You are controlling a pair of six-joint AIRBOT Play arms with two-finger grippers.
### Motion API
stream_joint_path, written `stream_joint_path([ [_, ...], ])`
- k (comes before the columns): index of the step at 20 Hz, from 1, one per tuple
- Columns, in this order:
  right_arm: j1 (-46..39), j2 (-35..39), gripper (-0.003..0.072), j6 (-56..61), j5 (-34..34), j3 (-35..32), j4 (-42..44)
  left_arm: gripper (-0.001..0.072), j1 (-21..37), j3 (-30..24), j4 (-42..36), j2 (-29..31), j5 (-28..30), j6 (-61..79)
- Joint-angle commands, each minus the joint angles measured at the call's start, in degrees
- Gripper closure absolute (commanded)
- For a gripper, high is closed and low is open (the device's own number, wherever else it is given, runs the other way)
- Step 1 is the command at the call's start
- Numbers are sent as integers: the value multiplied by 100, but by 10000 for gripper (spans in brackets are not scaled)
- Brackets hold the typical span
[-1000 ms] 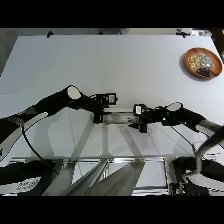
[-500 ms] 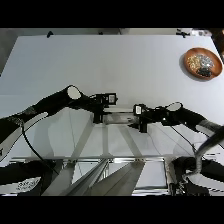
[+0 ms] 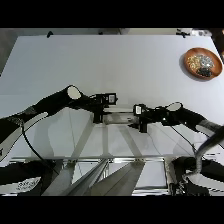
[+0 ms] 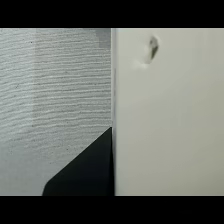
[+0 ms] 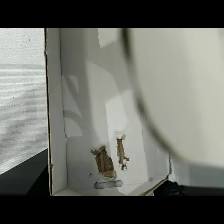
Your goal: Fold the box and place the chain.
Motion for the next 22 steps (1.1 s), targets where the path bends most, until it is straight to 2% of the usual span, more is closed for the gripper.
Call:
stream_joint_path([
  [1, 0, -2, 284, 7, 4, -4, 2, 694, -4, 2, 2, 0, 0, 0],
  [22, 2, -2, 283, 7, 4, -4, 4, 694, -4, 2, -184, 0, -39, 0],
])
